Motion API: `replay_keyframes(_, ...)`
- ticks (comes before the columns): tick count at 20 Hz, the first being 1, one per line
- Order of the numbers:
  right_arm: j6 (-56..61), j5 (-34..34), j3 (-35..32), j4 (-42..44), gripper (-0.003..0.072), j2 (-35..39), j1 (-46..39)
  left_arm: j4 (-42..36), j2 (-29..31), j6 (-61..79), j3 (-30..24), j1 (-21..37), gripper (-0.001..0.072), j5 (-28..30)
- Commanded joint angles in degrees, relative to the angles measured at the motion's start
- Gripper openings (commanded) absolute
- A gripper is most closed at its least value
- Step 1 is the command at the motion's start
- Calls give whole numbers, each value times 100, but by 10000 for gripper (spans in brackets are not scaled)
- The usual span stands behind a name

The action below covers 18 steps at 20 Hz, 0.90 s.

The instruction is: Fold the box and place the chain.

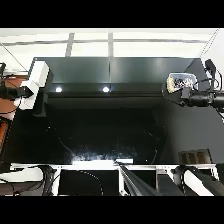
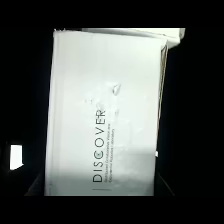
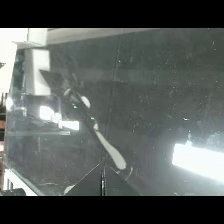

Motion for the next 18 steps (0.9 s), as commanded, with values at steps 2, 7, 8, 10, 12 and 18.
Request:
replay_keyframes(2, 127, 13, 0, 2, 10, 4, 0, -33, -382, 153, 101, -278, 285, 549)
replay_keyframes(7, 127, 17, 0, 2, 10, 4, 0, -83, -407, 271, 101, -535, 286, 831)
replay_keyframes(8, 127, 20, 0, 2, 10, 4, 0, -201, -400, 256, 101, -533, 291, 835)
replay_keyframes(10, 127, 70, 0, 2, 10, 4, 0, -245, -332, 164, 101, -533, 697, 730)
replay_keyframes(12, 127, 396, 0, 72, 11, 4, 0, -79, -155, -114, 151, -520, 703, 382)
replay_keyframes(18, 118, 826, 2, 103, 10, 59, -2, 363, 925, -990, 334, -533, 696, -1255)
